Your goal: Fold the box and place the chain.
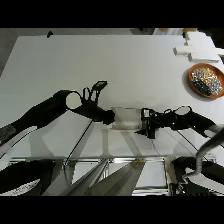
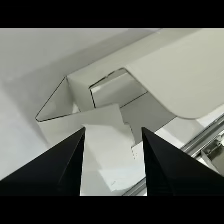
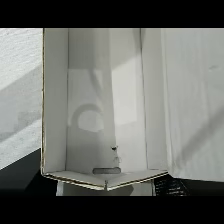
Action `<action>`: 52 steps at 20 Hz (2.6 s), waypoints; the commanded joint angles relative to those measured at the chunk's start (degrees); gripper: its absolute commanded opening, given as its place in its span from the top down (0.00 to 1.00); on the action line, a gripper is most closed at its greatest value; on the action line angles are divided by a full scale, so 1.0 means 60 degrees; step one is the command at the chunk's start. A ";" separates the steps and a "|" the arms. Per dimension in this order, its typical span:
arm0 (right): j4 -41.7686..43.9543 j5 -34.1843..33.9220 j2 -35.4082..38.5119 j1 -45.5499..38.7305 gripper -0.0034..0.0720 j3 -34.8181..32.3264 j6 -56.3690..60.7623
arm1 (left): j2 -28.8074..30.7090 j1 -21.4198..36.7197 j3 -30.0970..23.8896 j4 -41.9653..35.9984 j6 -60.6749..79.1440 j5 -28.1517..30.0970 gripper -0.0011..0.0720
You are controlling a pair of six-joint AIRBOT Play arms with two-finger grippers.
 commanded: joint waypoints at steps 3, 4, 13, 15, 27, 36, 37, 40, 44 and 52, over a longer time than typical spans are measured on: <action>0.0004 0.0004 -0.0007 0.0004 0.51 0.0007 0.0000 | 0.0532 0.0514 0.0259 0.1486 -0.0750 -0.1468 0.44; 0.0004 0.0000 -0.0007 0.0004 0.51 0.0007 0.0000 | 0.0648 0.0707 0.0259 0.1796 -0.0914 -0.1843 0.44; 0.0004 0.0004 -0.0007 0.0004 0.51 0.0007 0.0000 | 0.0361 0.1406 -0.0663 0.0368 0.0565 -0.1541 0.44; 0.0000 0.0000 -0.0007 0.0004 0.51 0.0007 0.0000 | -0.0004 0.1406 -0.0667 -0.0069 0.0882 -0.1381 0.27; 0.0000 0.0004 -0.0007 0.0004 0.51 0.0007 0.0000 | -0.0503 0.1286 -0.0667 -0.1024 0.1515 -0.0940 0.28; 0.0000 0.0004 -0.0007 0.0004 0.51 0.0007 0.0000 | -0.0503 0.0474 -0.0656 -0.2011 0.1472 0.0018 0.31; 0.0000 0.0004 -0.0007 0.0004 0.51 0.0007 0.0000 | -0.0503 0.0390 -0.0656 -0.2014 0.1468 0.0095 0.31; 0.0004 0.0004 -0.0007 0.0004 0.51 0.0007 0.0000 | -0.0503 0.0219 -0.0525 -0.1683 0.1115 0.0364 0.31; 0.0000 0.0000 -0.0007 0.0004 0.51 0.0007 0.0000 | -0.0503 0.0007 0.0033 -0.0423 0.0004 0.0375 0.31; 0.0000 0.0000 -0.0007 0.0004 0.51 0.0007 0.0000 | -0.0521 -0.0459 0.0106 0.0408 -0.0707 0.0379 0.31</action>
